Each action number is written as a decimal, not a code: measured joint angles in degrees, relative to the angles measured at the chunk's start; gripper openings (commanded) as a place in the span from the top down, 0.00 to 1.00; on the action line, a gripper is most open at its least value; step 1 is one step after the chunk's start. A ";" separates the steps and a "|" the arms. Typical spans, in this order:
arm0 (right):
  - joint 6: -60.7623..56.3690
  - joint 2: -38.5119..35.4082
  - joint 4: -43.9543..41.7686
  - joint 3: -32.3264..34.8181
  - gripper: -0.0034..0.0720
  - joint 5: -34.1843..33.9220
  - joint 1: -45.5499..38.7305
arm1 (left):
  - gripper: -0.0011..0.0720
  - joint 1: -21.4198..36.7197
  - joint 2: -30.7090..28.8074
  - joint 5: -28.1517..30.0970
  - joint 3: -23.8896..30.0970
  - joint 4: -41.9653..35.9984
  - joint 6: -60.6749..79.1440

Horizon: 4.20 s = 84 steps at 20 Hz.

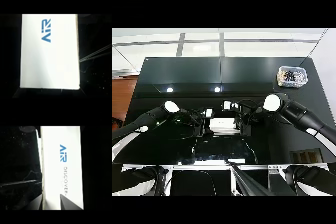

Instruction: Fold the box and place the chain.

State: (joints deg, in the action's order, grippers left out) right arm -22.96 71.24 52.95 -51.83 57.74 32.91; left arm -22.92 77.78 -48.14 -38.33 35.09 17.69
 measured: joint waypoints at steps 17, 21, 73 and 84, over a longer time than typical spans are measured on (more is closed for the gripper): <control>-29.33 -7.26 -0.20 0.81 0.93 3.48 -4.55 | 0.50 0.00 0.00 0.09 0.00 -0.02 -0.07; -40.24 -6.47 -12.17 5.55 0.93 1.81 -5.46 | 0.50 0.00 0.00 0.09 0.00 -0.02 -0.07; -48.61 -20.61 -4.22 5.03 0.93 16.50 -36.63 | 0.01 -7.10 4.66 -5.73 -13.94 -1.09 -28.24; -48.59 -20.65 -4.22 5.07 0.93 15.65 -36.63 | 0.01 -13.42 6.19 -6.62 -19.69 14.86 -39.17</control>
State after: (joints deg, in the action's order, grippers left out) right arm -71.55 50.59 48.73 -46.76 73.38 -3.73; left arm -36.34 83.96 -54.76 -58.02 49.95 -21.47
